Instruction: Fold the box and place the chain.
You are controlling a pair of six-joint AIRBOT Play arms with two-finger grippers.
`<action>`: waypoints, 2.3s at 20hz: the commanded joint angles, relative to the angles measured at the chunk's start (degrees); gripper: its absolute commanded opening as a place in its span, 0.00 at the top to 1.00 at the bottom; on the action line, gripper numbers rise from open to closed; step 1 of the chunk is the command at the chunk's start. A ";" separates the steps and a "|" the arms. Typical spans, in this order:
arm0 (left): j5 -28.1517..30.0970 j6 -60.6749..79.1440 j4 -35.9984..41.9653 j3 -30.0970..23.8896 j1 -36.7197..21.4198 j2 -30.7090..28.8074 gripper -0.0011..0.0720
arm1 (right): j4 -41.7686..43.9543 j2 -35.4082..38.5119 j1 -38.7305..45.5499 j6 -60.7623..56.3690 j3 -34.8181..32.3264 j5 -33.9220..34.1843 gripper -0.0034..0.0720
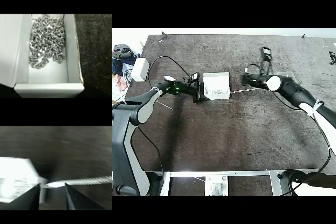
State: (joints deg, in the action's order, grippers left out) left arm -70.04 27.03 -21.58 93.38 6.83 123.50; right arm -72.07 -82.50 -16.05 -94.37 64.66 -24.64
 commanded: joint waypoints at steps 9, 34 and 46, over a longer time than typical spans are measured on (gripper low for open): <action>0.02 0.00 -0.02 0.00 -0.04 0.02 0.69 | 7.10 -10.21 15.28 -4.81 -5.22 10.34 0.49; 0.02 0.02 -0.02 0.00 -0.04 0.02 0.69 | 0.07 2.93 6.95 1.66 -3.52 2.89 0.38; 0.02 0.02 -0.02 0.00 -0.04 0.02 0.69 | 8.26 -16.65 15.30 -1.68 0.85 10.78 0.50</action>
State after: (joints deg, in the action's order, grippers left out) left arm -70.02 27.03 -21.58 93.38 6.83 123.50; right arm -65.36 -95.22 -1.13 -95.79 62.37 -14.63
